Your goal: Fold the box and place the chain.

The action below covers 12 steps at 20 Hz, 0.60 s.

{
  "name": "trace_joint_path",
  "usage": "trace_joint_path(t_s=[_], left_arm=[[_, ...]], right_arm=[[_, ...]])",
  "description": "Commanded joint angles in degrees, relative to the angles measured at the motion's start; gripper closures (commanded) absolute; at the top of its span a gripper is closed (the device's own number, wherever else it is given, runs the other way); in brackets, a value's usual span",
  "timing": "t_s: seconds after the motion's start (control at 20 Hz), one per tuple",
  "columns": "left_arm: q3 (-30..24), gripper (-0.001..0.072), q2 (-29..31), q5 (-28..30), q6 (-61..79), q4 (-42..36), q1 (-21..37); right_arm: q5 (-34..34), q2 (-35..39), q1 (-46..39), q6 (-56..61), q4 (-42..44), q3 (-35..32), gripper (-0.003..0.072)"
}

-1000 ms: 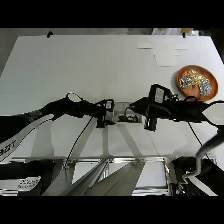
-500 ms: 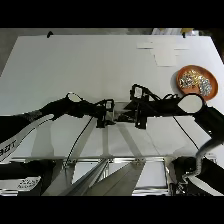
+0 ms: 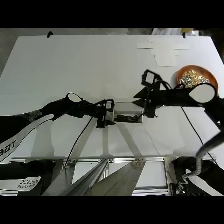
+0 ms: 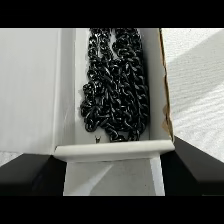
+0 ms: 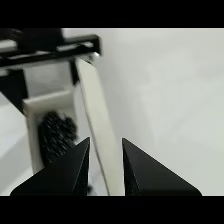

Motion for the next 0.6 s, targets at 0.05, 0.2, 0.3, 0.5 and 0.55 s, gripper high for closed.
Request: trace_joint_path(t_s=[0.05, 0.2, 0.3, 0.5, 0.55], left_arm=[[-0.02, 0.0457, 0.04, 0.02, 0.0, 0.02, 0.07], [-0.02, 0.0457, 0.04, 0.0, 0.0, 0.02, 0.07], [-0.02, 0.0457, 0.04, 0.0, 0.0, 0.02, 0.07], [-0.02, 0.0457, 0.04, 0.0, 0.0, 0.02, 0.07], [0.0, 0.0457, 0.04, 0.0, 0.0, 0.04, 0.07]], right_arm=[[3.91, -1.18, -9.53, 4.31, -11.28, -0.28, 0.0523], [0.9, -4.63, -10.93, 0.28, -11.47, -4.83, 0.0525], [-0.52, -6.62, -9.49, -6.6, -10.97, -7.85, 0.0459], [-1.46, -8.17, -5.79, -18.91, -9.38, -11.13, 0.034], [-1.49, -8.76, -5.51, -19.15, -9.2, -11.17, 0.034]])
